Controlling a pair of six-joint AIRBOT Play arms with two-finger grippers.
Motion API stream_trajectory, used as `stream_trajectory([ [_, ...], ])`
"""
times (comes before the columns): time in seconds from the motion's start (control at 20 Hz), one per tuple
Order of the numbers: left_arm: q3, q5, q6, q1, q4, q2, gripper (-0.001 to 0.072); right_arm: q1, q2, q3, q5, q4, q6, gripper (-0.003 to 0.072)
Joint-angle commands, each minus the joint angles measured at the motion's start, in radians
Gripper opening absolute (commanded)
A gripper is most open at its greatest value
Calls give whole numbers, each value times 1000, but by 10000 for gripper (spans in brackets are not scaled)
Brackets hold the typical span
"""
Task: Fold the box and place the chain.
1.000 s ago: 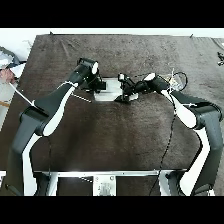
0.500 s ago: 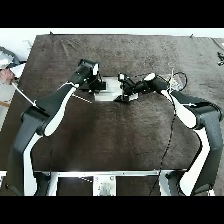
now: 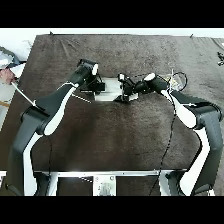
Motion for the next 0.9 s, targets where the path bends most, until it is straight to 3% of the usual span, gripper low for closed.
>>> stream_trajectory([
  [0.0,1,3,61,-2,-19,13,313,0,-1,0,0,-1,0,325],
  [0.3,3,-26,330,-2,-11,73,314,0,-1,0,0,-1,0,325],
  [0.6,3,-19,582,58,-61,248,313,0,-1,0,0,-1,0,325],
  [0.85,-56,16,873,217,-449,273,313,0,-1,0,0,-1,0,325],
])
